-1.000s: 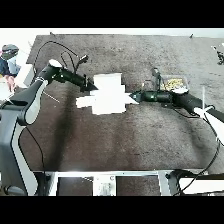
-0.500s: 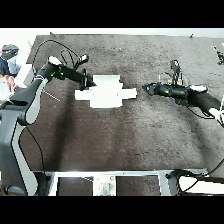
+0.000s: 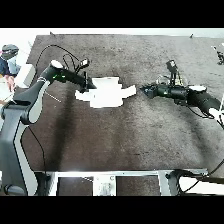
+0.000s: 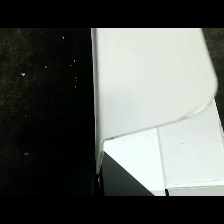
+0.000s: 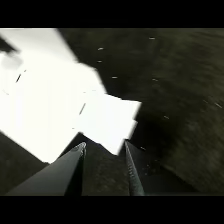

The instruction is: Fold the box and place the chain.

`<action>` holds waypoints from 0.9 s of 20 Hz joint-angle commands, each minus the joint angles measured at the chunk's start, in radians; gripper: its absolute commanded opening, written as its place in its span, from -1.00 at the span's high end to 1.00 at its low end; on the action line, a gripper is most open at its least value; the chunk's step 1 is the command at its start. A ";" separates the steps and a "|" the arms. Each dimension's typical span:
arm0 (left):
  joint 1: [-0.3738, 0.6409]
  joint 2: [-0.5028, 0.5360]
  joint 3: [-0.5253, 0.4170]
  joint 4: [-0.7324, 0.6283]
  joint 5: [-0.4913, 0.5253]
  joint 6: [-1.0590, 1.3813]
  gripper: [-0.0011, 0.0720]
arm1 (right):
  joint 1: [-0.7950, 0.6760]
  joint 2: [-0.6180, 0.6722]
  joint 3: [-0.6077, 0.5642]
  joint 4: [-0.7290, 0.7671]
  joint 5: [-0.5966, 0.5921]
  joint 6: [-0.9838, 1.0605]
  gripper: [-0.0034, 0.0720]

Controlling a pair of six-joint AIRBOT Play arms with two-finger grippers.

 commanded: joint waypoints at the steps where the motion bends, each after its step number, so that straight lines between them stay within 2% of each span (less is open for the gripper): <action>1: 0.000 -0.010 0.002 0.002 0.003 0.033 0.93 | 0.058 0.000 0.001 0.000 -0.019 -0.169 -0.55; 2: 0.000 -0.013 0.001 0.002 0.008 0.043 0.93 | 0.082 0.000 0.001 0.000 -0.044 -0.211 -0.71; 5: 0.000 -0.013 0.002 0.001 0.009 0.065 0.93 | 0.143 0.000 0.001 -0.011 -0.089 -0.306 -0.67; 13: 0.000 -0.013 0.001 0.009 -0.018 0.064 0.93 | 0.284 -0.074 0.036 -0.285 -0.090 -0.345 -0.73; 14: 0.000 -0.013 0.001 0.010 -0.020 0.064 0.93 | 0.299 -0.090 0.050 -0.293 -0.090 -0.345 -0.90; 15: 0.000 -0.013 0.001 0.011 -0.020 0.064 0.93 | 0.312 -0.106 0.064 -0.294 -0.090 -0.345 -0.99; 18: 0.000 -0.014 0.001 0.016 -0.018 0.064 0.93 | 0.348 -0.150 0.094 -0.344 -0.106 -0.344 -0.99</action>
